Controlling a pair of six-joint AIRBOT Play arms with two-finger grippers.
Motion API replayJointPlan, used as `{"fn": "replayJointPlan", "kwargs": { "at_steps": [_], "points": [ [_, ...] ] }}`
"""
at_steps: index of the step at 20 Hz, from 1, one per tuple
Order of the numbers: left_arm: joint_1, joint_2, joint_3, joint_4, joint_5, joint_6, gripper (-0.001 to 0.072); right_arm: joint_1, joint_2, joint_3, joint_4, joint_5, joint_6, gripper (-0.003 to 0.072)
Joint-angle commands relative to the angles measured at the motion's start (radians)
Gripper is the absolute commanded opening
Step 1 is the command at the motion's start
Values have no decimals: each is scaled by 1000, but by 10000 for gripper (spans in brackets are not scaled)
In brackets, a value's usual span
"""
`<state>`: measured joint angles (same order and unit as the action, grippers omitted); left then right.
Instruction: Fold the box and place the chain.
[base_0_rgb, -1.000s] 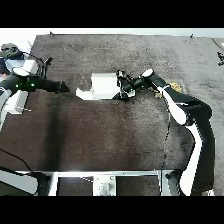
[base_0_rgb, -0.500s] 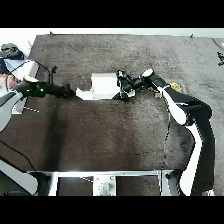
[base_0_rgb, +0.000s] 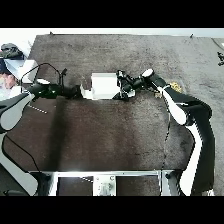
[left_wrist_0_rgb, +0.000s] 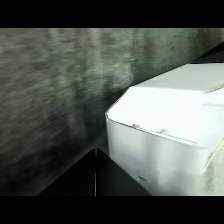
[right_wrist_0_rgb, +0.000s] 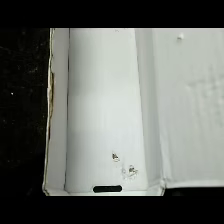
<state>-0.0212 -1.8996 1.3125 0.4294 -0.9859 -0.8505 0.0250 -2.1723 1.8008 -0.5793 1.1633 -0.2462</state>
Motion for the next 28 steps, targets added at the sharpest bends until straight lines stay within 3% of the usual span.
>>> {"fn": "replayJointPlan", "kwargs": {
  "at_steps": [1,2,3,4,5,21,28],
  "points": [
    [-10,-5,47,-25,-45,14,13,1,0,0,0,0,0,337],
    [-10,-4,64,-26,-65,14,14,1,0,0,0,0,0,337],
    [-10,-2,78,-25,-82,14,80,1,0,0,0,0,0,337],
    [-10,-2,91,-26,-99,15,373,1,0,0,0,0,0,337],
    [-10,-2,98,-24,-115,22,416,1,0,0,0,0,0,337],
    [-61,8,127,-4,-126,10,408,1,0,0,0,0,0,337],
    [-118,9,216,175,-122,-174,407,1,0,0,0,0,0,337]
  ]
}}
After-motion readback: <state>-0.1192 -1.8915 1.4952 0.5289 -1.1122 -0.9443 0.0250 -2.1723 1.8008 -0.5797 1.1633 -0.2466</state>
